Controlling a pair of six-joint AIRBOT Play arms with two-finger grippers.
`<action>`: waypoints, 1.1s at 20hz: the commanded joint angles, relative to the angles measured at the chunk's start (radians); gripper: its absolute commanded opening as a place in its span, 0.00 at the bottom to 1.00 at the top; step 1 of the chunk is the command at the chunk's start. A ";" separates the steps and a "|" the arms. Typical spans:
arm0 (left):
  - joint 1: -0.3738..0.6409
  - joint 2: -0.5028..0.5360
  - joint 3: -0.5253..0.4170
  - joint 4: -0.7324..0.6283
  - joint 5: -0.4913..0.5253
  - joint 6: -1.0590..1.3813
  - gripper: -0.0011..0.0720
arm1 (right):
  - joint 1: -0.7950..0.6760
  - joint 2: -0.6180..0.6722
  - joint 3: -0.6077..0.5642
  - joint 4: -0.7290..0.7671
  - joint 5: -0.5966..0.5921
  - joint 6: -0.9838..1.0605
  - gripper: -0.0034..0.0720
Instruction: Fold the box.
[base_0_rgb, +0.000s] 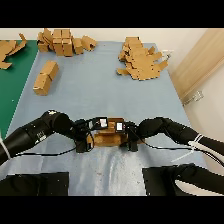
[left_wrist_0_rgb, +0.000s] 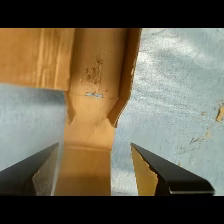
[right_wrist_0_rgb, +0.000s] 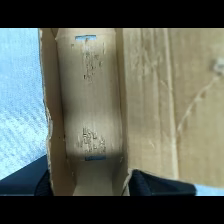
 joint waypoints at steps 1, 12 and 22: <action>-0.049 -0.042 -0.003 -0.002 0.057 0.007 0.97 | 0.000 0.000 -0.001 0.000 0.000 0.000 0.72; -0.053 -0.089 -0.003 -0.015 0.163 -0.028 0.65 | 0.000 0.000 -0.001 0.000 0.000 0.000 0.72; 0.110 0.068 -0.150 -0.357 0.134 0.315 0.65 | 0.000 0.000 -0.001 0.000 0.000 0.000 0.72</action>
